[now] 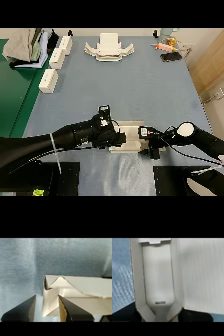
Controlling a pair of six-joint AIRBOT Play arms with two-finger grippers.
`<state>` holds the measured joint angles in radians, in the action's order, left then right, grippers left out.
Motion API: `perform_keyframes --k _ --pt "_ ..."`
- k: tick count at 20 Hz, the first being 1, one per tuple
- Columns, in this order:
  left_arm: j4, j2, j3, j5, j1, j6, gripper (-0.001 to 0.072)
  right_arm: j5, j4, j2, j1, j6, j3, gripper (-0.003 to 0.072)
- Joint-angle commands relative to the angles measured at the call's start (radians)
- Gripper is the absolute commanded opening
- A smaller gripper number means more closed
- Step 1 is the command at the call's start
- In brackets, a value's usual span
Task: Fold the box.
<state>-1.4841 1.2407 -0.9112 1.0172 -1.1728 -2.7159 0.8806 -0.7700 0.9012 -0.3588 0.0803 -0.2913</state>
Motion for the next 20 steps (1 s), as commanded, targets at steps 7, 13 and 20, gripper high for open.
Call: perform_keyframes --k 7,13,20 --pt "-0.065 0.150 -0.103 0.122 -0.031 -0.004 0.0402 0.000 0.000 -0.001 0.000 0.000 -0.001 0.0549" --pt "-0.064 0.174 -0.104 0.117 -0.031 -0.005 0.0402 0.000 0.000 -0.001 0.000 0.000 -0.001 0.0549" --pt "-0.065 0.175 -0.104 0.092 -0.031 0.006 0.0016 0.000 0.000 -0.001 0.000 0.000 -0.001 0.0549"
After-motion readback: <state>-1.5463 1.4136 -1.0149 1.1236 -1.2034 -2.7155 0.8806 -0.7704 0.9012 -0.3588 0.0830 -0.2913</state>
